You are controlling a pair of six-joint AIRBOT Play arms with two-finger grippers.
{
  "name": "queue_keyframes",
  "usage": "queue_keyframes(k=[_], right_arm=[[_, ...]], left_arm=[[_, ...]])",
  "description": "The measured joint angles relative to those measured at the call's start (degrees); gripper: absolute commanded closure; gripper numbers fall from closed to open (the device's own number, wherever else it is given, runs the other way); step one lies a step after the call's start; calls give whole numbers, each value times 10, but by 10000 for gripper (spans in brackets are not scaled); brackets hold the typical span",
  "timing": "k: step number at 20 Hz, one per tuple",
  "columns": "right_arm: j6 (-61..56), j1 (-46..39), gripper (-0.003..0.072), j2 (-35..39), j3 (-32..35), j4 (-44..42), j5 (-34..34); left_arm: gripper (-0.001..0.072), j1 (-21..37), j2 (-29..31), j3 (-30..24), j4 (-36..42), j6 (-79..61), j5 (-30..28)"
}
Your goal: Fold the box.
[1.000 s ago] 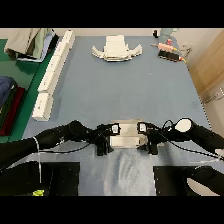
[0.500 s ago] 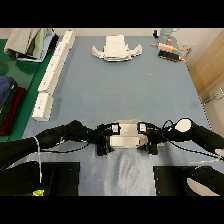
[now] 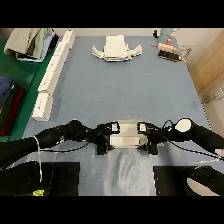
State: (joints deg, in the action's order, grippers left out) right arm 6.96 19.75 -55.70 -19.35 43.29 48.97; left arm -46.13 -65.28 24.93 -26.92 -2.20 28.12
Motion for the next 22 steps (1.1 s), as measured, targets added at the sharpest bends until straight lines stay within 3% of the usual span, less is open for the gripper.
queue_keyframes(k=[17,18,19,22], right_arm=[[0,0,174,0,0,0,0],[0,0,139,0,0,0,0],[0,0,-34,0,0,0,0],[-1,0,-34,0,0,3,3]], left_arm=[[288,0,0,0,-1,-1,4],[288,0,0,0,-1,-1,4],[288,0,0,0,-1,-2,4],[288,0,0,0,-2,-2,6]])
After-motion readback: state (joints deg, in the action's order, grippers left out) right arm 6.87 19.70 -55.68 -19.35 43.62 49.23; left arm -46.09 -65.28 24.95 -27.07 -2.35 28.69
